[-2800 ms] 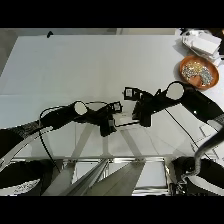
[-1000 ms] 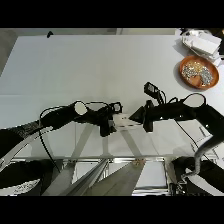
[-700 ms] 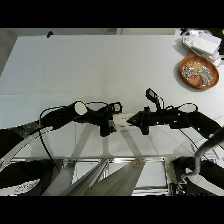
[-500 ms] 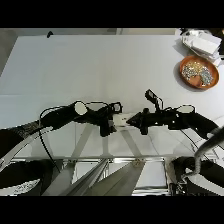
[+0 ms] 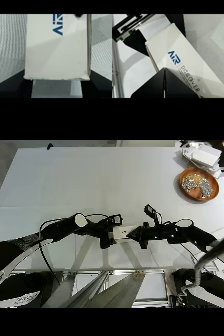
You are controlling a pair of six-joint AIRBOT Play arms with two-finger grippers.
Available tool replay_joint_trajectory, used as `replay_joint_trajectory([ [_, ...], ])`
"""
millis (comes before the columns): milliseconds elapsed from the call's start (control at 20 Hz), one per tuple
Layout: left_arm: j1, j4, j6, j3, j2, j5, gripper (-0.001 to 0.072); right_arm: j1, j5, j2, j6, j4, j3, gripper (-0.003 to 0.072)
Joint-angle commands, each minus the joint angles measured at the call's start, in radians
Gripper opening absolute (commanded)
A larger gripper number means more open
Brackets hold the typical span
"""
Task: Fold the box and place the chain.
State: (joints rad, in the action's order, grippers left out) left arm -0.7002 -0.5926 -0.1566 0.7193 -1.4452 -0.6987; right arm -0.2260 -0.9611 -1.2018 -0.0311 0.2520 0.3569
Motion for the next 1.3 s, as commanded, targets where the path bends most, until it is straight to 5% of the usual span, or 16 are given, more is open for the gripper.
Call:
replay_joint_trajectory([
  [0, 0.000, 0.001, -0.001, 0.000, 0.001, -0.001, 0.0333, 0.002, 0.017, 0.001, 0.004, -0.013, 0.001, 0.0018],
  [350, 0.000, 0.001, 0.000, 0.000, 0.001, -0.001, 0.0333, 0.002, -0.037, 0.076, 0.260, 0.082, 0.219, 0.0018],
  [650, 0.000, 0.001, -0.001, 0.000, 0.001, -0.002, 0.0333, 0.004, -0.074, 0.150, 1.070, 0.792, 0.400, 0.0017],
  [850, 0.000, 0.001, -0.001, 0.000, 0.001, -0.003, 0.0333, 0.004, -0.295, 0.162, 1.506, 1.305, 0.402, 0.0018],
  [1050, 0.000, 0.016, 0.000, 0.000, 0.001, 0.002, 0.0332, 0.004, -0.441, 0.162, 1.531, 1.367, 0.402, 0.0018],
  [1100, 0.000, 0.016, -0.001, 0.000, 0.001, 0.003, 0.0311, 0.004, -0.438, 0.162, 1.537, 1.355, 0.402, 0.0018],
  [1200, 0.006, 0.001, -0.004, 0.000, 0.017, 0.001, 0.0008, 0.004, -0.426, 0.162, 1.554, 1.344, 0.402, 0.0018],
  [1250, 0.015, -0.018, -0.032, 0.000, 0.033, 0.003, 0.0005, 0.004, -0.421, 0.162, 1.553, 1.344, 0.402, 0.0018],
])
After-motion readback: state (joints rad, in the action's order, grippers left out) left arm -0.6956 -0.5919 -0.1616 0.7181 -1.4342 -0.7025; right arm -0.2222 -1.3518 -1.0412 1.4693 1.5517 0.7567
